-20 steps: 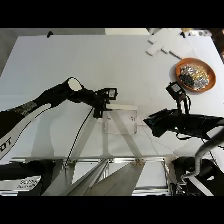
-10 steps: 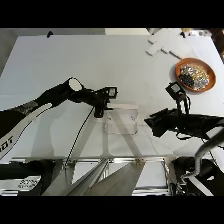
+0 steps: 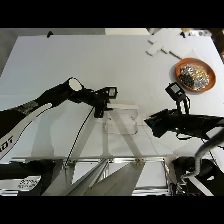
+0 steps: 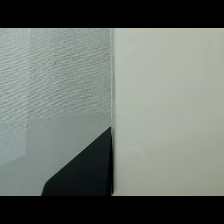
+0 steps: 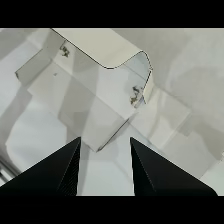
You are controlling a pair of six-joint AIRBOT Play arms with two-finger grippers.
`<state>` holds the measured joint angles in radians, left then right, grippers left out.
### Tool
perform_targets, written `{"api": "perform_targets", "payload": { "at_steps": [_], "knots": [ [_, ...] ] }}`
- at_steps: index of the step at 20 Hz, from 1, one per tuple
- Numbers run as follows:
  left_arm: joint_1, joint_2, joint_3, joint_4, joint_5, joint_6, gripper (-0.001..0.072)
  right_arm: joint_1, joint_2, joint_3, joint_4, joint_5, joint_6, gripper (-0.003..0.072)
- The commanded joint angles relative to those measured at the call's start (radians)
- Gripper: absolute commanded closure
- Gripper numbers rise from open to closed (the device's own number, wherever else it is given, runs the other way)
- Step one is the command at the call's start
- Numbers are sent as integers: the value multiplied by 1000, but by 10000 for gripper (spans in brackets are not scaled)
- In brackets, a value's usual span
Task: Fold the box and place the chain.
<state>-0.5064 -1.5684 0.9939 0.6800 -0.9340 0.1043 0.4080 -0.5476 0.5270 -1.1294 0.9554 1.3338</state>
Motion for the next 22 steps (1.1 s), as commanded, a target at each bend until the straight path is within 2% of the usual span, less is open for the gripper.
{"api": "perform_targets", "payload": {
  "at_steps": [1, 9, 22],
  "knots": [
    [0, 0, 0, -47, -2, 0, 704, -1, 1, 0, 0, 3, -6, 342],
    [0, 0, 0, -47, 56, -79, 705, -1, 1, 0, -22, 3, -6, 346],
    [0, 0, 0, -35, 56, -79, 701, -1, 1, 0, -23, 3, -6, 346]
  ]
}}
